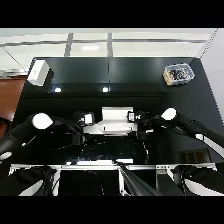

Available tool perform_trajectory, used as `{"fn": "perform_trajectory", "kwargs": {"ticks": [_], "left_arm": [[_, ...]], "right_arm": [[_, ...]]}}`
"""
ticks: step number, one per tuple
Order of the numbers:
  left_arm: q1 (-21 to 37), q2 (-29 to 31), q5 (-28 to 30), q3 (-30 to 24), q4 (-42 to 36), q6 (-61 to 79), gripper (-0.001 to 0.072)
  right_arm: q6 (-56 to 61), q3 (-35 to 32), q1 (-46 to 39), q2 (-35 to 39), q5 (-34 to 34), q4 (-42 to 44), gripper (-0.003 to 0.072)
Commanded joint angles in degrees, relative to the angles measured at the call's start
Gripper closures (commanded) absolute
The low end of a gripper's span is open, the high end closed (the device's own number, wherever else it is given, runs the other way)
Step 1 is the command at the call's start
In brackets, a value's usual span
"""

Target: Fold the box and place the chain.

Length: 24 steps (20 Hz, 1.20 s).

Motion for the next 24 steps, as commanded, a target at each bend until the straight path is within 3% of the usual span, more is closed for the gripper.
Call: {"fn": "perform_trajectory", "kwargs": {"ticks": [1,7,8,10,11,19,24], "left_arm": [[-2.6,-8.5,3.6,3.3,0.3,3.0,0.0018],[-2.6,-13.2,5.1,5.5,-9.0,8.7,0.0043],[-2.5,-13.2,4.5,5.5,-10.2,9.7,0.0117],[-2.5,-13.2,2.4,5.5,-12.0,9.7,0.0451],[-2.7,-13.2,2.2,5.5,-12.2,9.8,0.0572],[-5.9,-17.0,5.4,5.5,-21.0,10.8,0.0575],[-7.5,-18.0,6.9,5.5,-21.0,10.6,0.0576]], "right_arm": [[0.0,0.0,0.0,0.0,0.0,0.0,0.0549],[0.0,0.0,0.0,0.0,0.0,0.0,0.0549],[0.0,0.0,0.0,0.0,0.0,0.0,0.0549],[0.0,0.0,0.0,0.0,0.0,0.0,0.0549],[0.0,0.0,0.0,0.0,0.0,0.0,0.0549],[0.0,0.0,0.0,0.0,0.0,0.0,0.0549],[0.0,0.0,0.0,0.0,0.0,0.0,0.0549]]}}
